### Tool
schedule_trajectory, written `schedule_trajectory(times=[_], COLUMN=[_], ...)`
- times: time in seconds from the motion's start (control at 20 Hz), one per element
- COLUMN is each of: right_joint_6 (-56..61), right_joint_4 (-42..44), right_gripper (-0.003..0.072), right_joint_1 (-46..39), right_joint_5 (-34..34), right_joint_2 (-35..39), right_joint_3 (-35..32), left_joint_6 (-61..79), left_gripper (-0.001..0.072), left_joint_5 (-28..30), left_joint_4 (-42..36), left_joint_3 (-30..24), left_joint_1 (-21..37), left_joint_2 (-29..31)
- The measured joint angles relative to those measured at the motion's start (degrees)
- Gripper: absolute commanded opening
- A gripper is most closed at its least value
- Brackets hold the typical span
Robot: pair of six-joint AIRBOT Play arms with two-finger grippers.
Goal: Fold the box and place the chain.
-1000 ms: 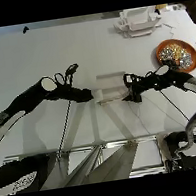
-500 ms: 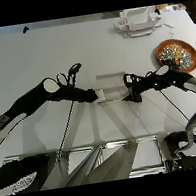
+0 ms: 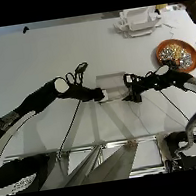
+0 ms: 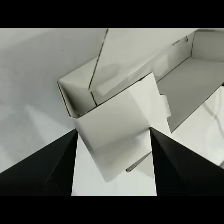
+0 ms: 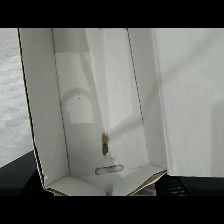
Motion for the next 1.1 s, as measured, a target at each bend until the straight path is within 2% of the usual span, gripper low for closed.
schedule_trajectory(times=[0.3, 0.65, 0.95, 1.1], right_joint_6=[0.0, 0.0, 0.0, 0.0], right_joint_4=[0.0, 0.0, 0.0, 0.0], right_gripper=[0.0434, 0.0434, 0.0434, 0.0434], right_joint_1=[0.0, 0.0, 0.0, 0.0], right_joint_5=[0.0, 0.0, 0.0, 0.0], right_joint_2=[0.0, 0.0, 0.0, 0.0], right_joint_3=[0.0, 0.0, 0.0, 0.0], left_joint_6=[-16.1, -34.2, -44.0, -47.0], left_gripper=[0.0492, 0.0494, 0.0493, 0.0491], left_joint_5=[-3.8, -18.6, -25.5, -26.6], left_joint_4=[10.4, 23.8, 28.9, 30.8], left_joint_3=[5.5, 17.9, 24.5, 26.9], left_joint_1=[-2.6, -7.0, -9.5, -10.0], left_joint_2=[-1.9, -9.6, -14.6, -16.5])
